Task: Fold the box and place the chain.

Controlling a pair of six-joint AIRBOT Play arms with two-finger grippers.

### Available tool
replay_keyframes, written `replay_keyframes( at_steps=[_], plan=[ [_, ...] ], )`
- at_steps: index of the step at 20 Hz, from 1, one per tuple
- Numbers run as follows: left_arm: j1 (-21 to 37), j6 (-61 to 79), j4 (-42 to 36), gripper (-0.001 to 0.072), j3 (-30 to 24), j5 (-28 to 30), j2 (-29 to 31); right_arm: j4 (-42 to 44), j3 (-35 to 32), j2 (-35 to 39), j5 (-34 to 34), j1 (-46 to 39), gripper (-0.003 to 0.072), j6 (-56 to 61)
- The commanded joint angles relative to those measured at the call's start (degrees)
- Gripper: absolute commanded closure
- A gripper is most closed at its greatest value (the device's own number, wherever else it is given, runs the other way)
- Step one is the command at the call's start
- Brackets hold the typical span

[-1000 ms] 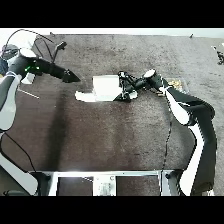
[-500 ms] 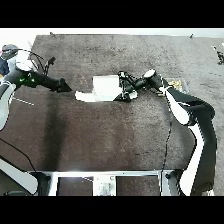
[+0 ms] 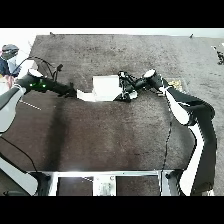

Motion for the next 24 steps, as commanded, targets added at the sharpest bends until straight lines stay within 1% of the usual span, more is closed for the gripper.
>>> replay_keyframes(
  at_steps=[1, 4, 7, 8, 9, 10, 11, 16, 21, 24],
  plan=[
    [-3.7, -0.4, -3.4, 0.0698, -0.6, 5.1, 0.0, 0.0, 0.0, 0.0, 0.0, 0.0, 0.0387, 0.0],
    [-5.8, 0.9, -5.2, 0.0698, -0.6, 5.6, 0.0, 0.0, 0.0, 0.0, 0.0, 0.0, 0.0387, 0.0],
    [-6.1, 6.4, -13.7, 0.0695, -0.5, 3.6, 0.0, 0.0, 0.0, 0.0, 0.0, 0.0, 0.0387, 0.0],
    [-6.1, 7.2, -14.2, 0.0685, -0.5, 3.6, 0.0, 0.0, 0.0, 0.0, 0.0, 0.0, 0.0387, 0.0],
    [-6.1, 7.2, -14.2, 0.0475, -0.5, 3.6, 0.0, 0.0, 0.0, 0.0, 0.0, 0.0, 0.0387, 0.0],
    [-6.1, 7.2, -14.2, 0.0336, -0.5, 3.4, 0.0, 0.0, 0.0, 0.0, 0.0, 0.0, 0.0387, 0.0],
    [-6.2, 7.2, -14.2, 0.0359, -0.5, 3.1, 0.0, 0.0, 0.0, 0.0, 0.0, 0.0, 0.0387, 0.0],
    [-6.5, 6.0, -15.5, 0.0359, -0.5, 1.0, 0.0, 0.0, 0.0, 0.0, 0.0, 0.0, 0.0387, 0.0],
    [-8.8, 0.6, -14.7, 0.0359, -0.4, 4.9, 0.0, 0.0, 0.0, 0.0, 0.0, 0.0, 0.0387, 0.0],
    [-9.6, -3.9, -9.9, 0.0359, 1.6, 5.4, 0.0, 0.0, 0.0, 0.0, 0.0, 0.0, 0.0387, 0.0]
  ],
)
